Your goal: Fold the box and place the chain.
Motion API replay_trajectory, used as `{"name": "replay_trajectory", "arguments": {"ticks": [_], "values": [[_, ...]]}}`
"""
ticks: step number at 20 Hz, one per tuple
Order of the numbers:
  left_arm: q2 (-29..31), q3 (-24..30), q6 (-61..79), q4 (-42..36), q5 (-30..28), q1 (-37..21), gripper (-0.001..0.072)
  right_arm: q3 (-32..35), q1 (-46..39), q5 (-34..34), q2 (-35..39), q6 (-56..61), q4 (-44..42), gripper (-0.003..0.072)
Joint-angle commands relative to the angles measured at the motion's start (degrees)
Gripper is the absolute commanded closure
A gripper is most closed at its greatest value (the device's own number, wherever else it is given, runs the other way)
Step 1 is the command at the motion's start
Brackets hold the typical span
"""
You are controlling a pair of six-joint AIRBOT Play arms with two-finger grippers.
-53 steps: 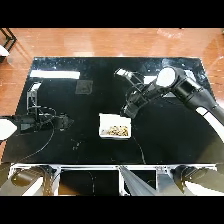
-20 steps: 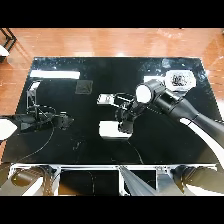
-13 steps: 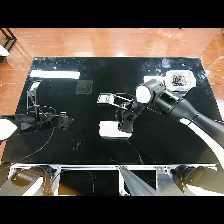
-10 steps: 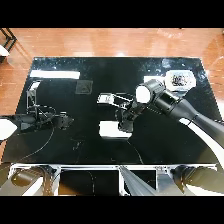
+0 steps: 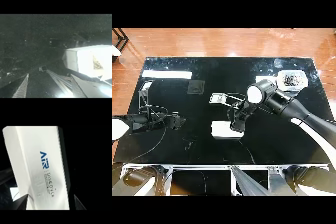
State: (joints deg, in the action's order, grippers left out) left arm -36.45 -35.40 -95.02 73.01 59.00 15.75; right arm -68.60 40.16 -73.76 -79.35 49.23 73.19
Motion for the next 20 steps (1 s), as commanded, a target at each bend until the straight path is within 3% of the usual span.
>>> {"name": "replay_trajectory", "arguments": {"ticks": [1, 2, 15, 16, 17, 18, 20], "values": [[-0.02, 0.02, 0.09, 0.02, 0.00, -0.07, 0.0094, 0.02, 0.52, -0.55, -0.22, 0.04, 0.09, 0.0039], [-0.02, 0.02, 0.09, 0.02, 0.00, -0.07, 0.0094, 0.09, 1.01, -0.61, -0.26, 0.04, 0.15, -0.0025], [-0.02, 0.02, 0.11, 0.04, 0.07, -0.09, 0.0094, 1.14, 4.13, 1.14, -0.26, 3.78, 6.36, -0.0013], [-0.02, 0.02, 0.11, 0.04, 0.07, -0.09, 0.0094, 1.14, 4.13, 1.16, -0.26, 3.78, 6.29, 0.0090], [-0.02, 0.02, 0.11, 0.04, 0.09, -0.09, 0.0094, 1.14, 4.13, 0.85, -0.26, 3.76, 6.19, 0.0268], [-0.02, 0.02, 0.11, 0.04, 0.07, -0.09, 0.0094, 1.14, 4.13, 0.70, -0.26, 3.76, 6.14, 0.0327], [-0.02, 0.02, 0.11, 0.04, 0.07, -0.07, 0.0094, 1.11, 4.13, 0.70, -0.26, 3.76, 5.88, 0.0331]]}}
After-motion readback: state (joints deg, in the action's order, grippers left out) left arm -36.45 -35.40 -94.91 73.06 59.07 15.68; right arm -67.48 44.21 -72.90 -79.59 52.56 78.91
